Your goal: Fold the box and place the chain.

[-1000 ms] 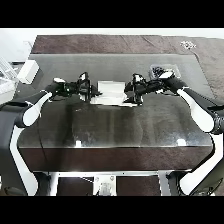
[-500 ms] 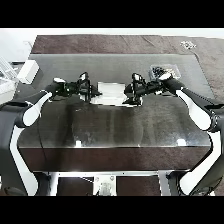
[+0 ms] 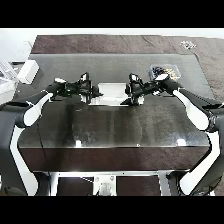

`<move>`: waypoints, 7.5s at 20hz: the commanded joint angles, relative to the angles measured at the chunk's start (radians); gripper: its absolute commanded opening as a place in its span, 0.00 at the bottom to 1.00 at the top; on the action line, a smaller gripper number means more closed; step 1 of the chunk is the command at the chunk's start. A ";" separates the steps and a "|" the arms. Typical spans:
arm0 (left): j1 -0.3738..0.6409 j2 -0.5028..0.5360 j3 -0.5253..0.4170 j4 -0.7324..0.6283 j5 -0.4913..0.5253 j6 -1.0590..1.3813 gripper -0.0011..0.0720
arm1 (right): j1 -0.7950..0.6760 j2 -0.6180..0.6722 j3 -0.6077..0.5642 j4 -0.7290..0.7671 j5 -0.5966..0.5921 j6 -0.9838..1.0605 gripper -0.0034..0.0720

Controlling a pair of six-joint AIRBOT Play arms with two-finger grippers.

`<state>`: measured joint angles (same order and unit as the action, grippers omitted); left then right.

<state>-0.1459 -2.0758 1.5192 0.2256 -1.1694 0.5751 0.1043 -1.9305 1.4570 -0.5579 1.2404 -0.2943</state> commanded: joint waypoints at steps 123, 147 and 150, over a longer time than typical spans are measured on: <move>0.025 0.038 0.008 -0.025 -0.106 0.002 0.56 | -0.007 -0.079 0.037 0.026 0.022 -0.152 0.82; -0.059 0.431 -0.278 -0.038 0.090 0.011 0.04 | -0.007 -0.079 0.036 0.026 0.021 -0.152 0.82; -0.089 0.377 -0.268 -0.084 0.215 0.000 0.04 | -0.007 -0.079 0.036 0.026 0.021 -0.152 0.82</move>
<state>-0.2031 -1.6733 1.2633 0.1677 -1.0966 0.5812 0.0975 -2.0087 1.4937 -0.5323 1.2617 -0.4461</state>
